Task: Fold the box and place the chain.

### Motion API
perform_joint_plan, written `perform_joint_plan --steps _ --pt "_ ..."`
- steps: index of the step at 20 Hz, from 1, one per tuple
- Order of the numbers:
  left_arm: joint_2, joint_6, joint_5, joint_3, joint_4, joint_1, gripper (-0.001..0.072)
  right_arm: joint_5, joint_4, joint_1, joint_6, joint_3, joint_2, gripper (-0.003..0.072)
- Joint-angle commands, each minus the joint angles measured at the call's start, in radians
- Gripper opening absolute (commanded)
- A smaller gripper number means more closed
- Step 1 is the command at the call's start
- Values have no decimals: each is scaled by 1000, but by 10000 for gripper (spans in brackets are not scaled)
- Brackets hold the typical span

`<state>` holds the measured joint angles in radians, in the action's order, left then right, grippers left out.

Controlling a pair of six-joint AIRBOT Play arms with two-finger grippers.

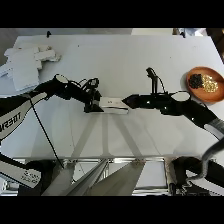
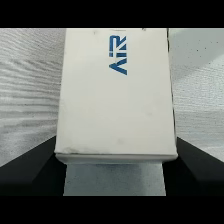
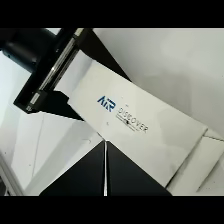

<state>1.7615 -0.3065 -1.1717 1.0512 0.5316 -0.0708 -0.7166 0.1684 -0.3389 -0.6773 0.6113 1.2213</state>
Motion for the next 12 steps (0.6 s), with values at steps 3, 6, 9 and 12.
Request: perform_joint_plan --steps 3,6,9,12 --pt "-1 0 0 0 0 0 399 -10 -49 -53 24 -26 135 3" --pt "-1 0 0 0 0 0 399 -16 -50 -99 24 -26 199 3" --pt "-1 0 0 0 0 0 399 -27 -63 -108 24 -26 195 4" --pt "-1 0 0 0 0 0 399 -11 -67 -106 32 -26 176 4"
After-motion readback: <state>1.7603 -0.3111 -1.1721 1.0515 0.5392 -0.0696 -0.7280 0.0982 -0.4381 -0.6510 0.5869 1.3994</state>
